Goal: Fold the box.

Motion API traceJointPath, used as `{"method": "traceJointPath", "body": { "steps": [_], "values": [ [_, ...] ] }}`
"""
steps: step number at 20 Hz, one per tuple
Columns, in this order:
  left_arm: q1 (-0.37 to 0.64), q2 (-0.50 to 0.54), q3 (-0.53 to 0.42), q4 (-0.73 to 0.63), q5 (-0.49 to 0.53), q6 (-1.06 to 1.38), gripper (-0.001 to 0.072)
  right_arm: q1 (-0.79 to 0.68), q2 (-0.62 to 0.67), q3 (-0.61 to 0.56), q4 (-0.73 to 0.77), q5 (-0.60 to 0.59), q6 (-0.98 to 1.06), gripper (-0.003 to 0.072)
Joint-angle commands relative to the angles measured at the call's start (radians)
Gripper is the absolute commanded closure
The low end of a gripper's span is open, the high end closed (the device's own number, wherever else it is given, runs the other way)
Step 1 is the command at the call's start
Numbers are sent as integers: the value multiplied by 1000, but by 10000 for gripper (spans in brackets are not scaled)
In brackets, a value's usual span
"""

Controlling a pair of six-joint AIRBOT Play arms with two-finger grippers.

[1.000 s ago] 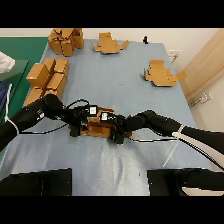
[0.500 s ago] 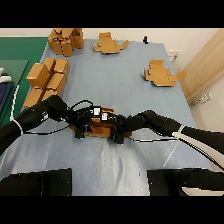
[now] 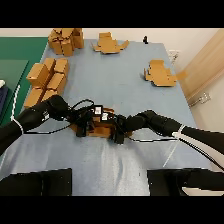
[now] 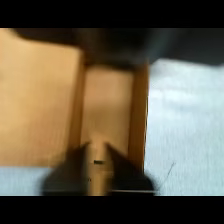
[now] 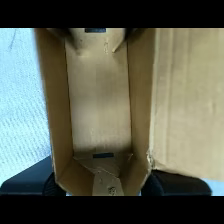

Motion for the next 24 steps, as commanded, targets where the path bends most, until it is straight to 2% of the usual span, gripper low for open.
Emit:
{"method": "traceJointPath", "body": {
  "steps": [1,2,4,7,9,13,14,15,16,18,20,22,24],
  "values": [
    [1,0,17,18,-54,-7,689,0,0,0,0,-9,0,163],
    [1,0,17,24,-63,-8,687,0,0,0,0,-10,0,163],
    [1,0,18,25,-71,-25,278,0,0,0,0,-10,0,163],
    [1,14,34,24,-72,-68,289,0,0,-1,0,-13,0,163],
    [1,62,49,-3,-71,-68,288,0,0,-1,0,-13,0,163],
    [10,248,73,-15,-72,-123,290,0,0,-1,0,-13,0,163],
    [30,299,72,8,-75,-189,311,0,0,-1,0,-13,0,163],
    [60,337,68,70,-89,-289,547,0,0,-1,0,-13,0,163],
    [107,369,55,176,-128,-379,691,0,0,-1,0,-13,0,163],
    [235,396,-12,331,-140,-646,692,0,0,-1,0,-13,0,163],
    [389,380,-100,389,-115,-929,692,0,0,-1,1,-13,0,163],
    [501,328,-175,356,-89,-1026,692,0,0,-1,1,-13,0,163],
    [528,244,-203,240,-98,-1012,691,0,0,-1,1,-13,0,163]
  ]
}}
